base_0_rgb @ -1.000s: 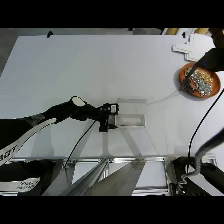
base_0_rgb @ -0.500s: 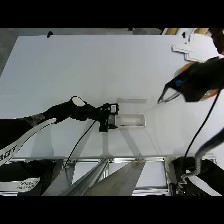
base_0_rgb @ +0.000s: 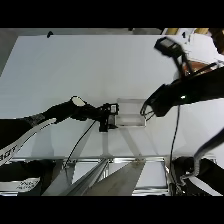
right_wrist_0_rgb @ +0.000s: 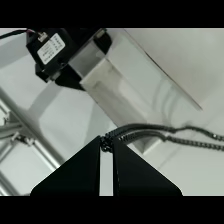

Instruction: Fold the box and place the chain.

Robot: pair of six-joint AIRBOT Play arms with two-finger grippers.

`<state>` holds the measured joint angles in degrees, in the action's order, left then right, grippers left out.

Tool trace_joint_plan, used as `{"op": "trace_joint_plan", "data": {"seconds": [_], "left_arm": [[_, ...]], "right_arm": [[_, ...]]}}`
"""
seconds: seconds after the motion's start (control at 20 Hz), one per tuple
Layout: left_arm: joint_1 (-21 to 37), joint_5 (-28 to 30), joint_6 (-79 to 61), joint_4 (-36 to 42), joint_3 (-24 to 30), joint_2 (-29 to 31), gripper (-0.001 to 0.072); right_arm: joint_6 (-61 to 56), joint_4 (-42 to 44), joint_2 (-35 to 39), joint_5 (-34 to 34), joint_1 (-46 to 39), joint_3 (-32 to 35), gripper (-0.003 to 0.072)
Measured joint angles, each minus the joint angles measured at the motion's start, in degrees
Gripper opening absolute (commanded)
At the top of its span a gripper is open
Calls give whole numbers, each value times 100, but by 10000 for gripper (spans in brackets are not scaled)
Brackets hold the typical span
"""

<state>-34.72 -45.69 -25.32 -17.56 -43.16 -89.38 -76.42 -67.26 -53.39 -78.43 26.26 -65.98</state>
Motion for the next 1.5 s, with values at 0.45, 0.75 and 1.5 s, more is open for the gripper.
{"op": "trace_joint_plan", "data": {"seconds": [0.45, 0.75, 1.5], "left_arm": [[0, 0, 0, 0, 0, 0, 170], [0, 2, 0, 0, 0, 0, 170], [0, 0, -2, 0, 0, 0, 170]], "right_arm": [[153, 24, -70, 1825, 660, 1729, 21], [144, 136, -608, 2391, 723, 2170, 118], [-118, -1185, -221, 1012, -1182, 1237, 168]]}}
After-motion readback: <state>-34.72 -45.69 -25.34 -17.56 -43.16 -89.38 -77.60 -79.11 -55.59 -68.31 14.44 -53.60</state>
